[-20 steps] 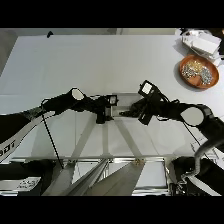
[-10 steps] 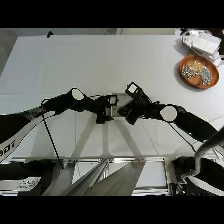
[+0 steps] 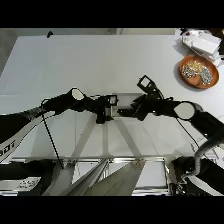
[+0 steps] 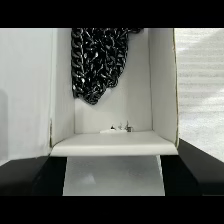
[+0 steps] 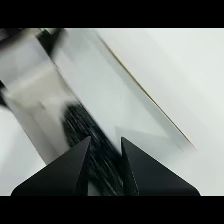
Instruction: Fold the box and place the chain.
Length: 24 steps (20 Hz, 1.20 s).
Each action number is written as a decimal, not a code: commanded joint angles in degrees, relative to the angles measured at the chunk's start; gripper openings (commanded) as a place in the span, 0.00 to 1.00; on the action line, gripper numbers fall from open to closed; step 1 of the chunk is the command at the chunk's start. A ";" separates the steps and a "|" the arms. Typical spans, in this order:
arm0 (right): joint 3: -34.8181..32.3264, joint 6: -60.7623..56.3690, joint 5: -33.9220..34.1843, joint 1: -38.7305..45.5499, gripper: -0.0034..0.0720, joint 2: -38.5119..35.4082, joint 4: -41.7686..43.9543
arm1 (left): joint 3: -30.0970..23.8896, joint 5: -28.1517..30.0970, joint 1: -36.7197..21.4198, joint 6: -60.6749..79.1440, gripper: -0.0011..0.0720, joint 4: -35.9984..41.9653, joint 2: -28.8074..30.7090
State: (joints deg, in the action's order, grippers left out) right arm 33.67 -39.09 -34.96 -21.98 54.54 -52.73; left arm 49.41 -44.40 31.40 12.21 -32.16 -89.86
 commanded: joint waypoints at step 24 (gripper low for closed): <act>-11.78 59.28 3.17 10.60 0.41 8.48 25.92 | 0.02 0.00 0.02 0.00 0.44 -0.02 0.00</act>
State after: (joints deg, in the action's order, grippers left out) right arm 21.93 16.45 -32.40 -11.29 62.54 -32.12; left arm 49.41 -44.40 31.40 12.21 -32.16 -89.86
